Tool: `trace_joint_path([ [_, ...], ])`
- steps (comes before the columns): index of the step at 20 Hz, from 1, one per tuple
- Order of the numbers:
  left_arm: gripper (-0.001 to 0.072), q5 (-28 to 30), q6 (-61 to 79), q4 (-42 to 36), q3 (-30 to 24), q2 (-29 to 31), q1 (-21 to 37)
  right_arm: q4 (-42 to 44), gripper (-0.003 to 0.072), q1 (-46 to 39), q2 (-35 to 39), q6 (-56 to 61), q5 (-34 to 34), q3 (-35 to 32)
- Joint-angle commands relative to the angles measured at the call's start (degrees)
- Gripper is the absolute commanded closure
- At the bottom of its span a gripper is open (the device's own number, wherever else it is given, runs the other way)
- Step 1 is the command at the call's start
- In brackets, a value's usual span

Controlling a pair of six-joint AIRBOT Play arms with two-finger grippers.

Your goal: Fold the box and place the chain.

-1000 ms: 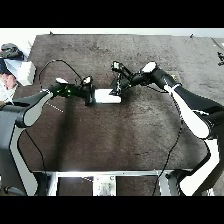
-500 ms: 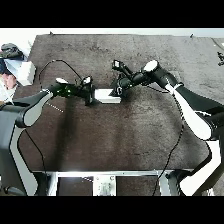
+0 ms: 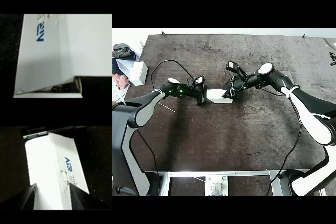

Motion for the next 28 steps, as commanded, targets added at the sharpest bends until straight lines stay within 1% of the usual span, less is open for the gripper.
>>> trace_joint_path([
  [1,0.0294,0.0,0.0,0.0,0.0,0.0,0.0,4.8,0.0221,0.0,0.4,-8.3,-3.5,-2.6],
  [3,0.0293,0.0,0.0,0.0,0.0,0.0,0.0,6.8,0.0220,0.0,-0.5,-11.0,-3.5,-2.6],
  [8,0.0294,0.0,0.0,0.0,0.0,0.0,0.0,7.0,0.0218,0.0,-2.2,-15.4,-3.2,-2.6],
  [13,0.0294,0.0,0.0,0.0,0.0,0.0,0.0,5.7,0.0220,0.0,-2.4,-16.1,-3.4,-2.6],
  [15,0.0294,0.0,0.0,0.0,0.0,0.0,0.0,5.7,0.0220,0.0,-2.4,-17.1,-4.9,-2.5],
  [21,0.0293,0.0,0.0,0.0,0.0,0.0,0.0,5.7,0.0221,0.0,-2.0,-18.2,-6.1,-2.3],
  [24,0.0293,0.0,0.0,0.0,0.0,0.0,0.0,5.7,0.0222,0.0,-1.6,-18.8,-7.8,-2.3],
  [28,0.0294,0.0,0.0,0.0,0.0,0.0,0.0,6.6,0.0222,0.0,-0.8,-19.4,-7.9,-2.2],
])
